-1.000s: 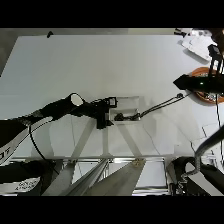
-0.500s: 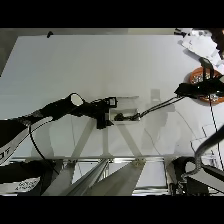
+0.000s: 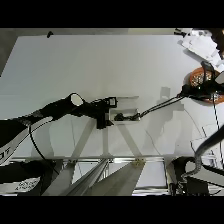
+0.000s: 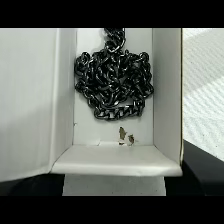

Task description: Fold the box and place the chain.

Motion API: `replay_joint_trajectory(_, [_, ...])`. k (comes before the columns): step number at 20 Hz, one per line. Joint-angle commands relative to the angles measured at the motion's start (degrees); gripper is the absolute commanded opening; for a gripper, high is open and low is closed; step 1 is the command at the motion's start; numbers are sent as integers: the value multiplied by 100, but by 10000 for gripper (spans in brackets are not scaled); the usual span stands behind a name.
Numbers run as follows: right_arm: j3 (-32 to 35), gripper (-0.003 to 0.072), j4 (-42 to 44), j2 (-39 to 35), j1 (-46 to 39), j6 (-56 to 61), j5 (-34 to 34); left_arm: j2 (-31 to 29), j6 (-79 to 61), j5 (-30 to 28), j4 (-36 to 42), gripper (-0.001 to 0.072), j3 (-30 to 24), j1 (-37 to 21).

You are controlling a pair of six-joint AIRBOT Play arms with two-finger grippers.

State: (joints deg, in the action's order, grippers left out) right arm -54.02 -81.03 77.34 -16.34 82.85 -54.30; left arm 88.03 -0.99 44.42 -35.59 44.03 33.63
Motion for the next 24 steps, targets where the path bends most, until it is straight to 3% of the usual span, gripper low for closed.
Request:
replay_joint_trajectory(1, [-9, 547, -254, 271, -33, 494, 210, -2, -2, -2, -2, 333, -2, 4])
replay_joint_trajectory(13, [-9, 519, -76, 798, 105, 828, 879, -2, -2, -2, -2, 333, -2, 4])
replay_joint_trajectory(24, [-9, 209, -81, 815, 122, 820, 1021, -2, -2, -2, -2, 333, -2, 4])
